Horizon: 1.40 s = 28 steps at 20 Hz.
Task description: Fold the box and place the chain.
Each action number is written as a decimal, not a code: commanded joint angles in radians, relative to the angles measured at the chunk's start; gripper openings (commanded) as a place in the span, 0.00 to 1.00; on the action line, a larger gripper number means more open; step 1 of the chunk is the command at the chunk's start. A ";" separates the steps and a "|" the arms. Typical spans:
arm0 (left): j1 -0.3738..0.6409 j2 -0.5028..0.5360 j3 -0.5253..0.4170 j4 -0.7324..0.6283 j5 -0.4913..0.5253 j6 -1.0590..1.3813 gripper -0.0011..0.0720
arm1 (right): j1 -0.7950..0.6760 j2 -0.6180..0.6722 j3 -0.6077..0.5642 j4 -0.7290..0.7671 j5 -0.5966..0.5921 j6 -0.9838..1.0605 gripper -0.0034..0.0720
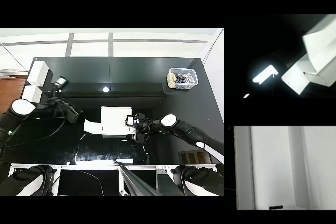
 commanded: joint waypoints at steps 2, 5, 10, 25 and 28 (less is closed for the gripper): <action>0.167 -0.026 -0.045 0.006 -0.118 -0.549 0.05 | 0.000 0.000 0.000 0.000 0.000 0.001 0.87; 0.153 -0.098 -0.083 0.003 -0.152 -0.571 0.05 | 0.000 0.000 0.000 0.000 0.000 0.001 0.87; 0.028 -0.269 -0.089 -0.118 -0.210 -0.495 0.05 | 0.000 0.000 0.000 0.000 0.000 0.001 0.87; -0.081 -0.268 -0.044 -0.172 -0.139 -0.446 0.64 | 0.000 0.000 0.000 0.000 0.000 0.001 0.87; -0.084 -0.236 -0.013 -0.172 -0.173 -0.434 0.72 | 0.000 0.000 0.000 0.000 0.000 0.001 0.87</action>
